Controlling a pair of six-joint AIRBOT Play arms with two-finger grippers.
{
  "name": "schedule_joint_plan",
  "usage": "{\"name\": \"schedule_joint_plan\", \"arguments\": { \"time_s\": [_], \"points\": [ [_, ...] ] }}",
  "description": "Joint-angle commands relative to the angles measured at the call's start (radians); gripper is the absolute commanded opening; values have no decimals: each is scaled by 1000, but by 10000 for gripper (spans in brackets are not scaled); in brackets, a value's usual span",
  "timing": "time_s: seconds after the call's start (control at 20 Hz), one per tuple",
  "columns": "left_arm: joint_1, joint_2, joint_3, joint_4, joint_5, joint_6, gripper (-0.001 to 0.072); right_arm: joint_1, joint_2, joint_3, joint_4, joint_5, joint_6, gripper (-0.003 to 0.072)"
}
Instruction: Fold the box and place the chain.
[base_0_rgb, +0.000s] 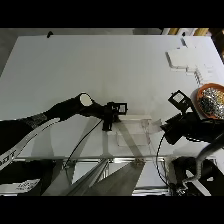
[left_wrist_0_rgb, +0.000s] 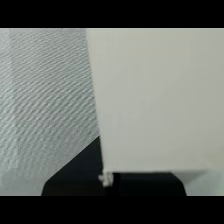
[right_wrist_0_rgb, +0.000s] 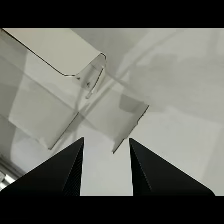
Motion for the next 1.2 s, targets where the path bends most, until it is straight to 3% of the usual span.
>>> {"name": "schedule_joint_plan", "arguments": {
  "time_s": [0.0,0.45,0.55,0.6,0.8,1.0,1.05,1.1,1.15],
  "points": [
    [-1,0,1,-2,2,-9,10,0,1,0,0,0,0,319],
    [0,0,1,-3,2,-9,10,0,0,-1,21,-13,-80,305],
    [0,0,1,-3,2,-9,10,1,0,-15,83,-26,-187,154],
    [0,0,1,-3,2,-9,10,1,-1,-28,122,-27,-255,150],
    [0,0,1,-3,2,-9,10,1,-21,-104,251,-20,-478,18],
    [0,0,1,-3,2,-9,10,25,-55,-151,259,-37,-558,19],
    [0,0,1,-3,2,-9,10,40,-56,-169,241,-54,-606,47],
    [0,0,1,-3,2,-9,10,66,-53,-192,219,-72,-671,161],
    [0,0,1,-3,2,-9,10,92,-44,-214,190,-97,-723,337]
  ]
}}
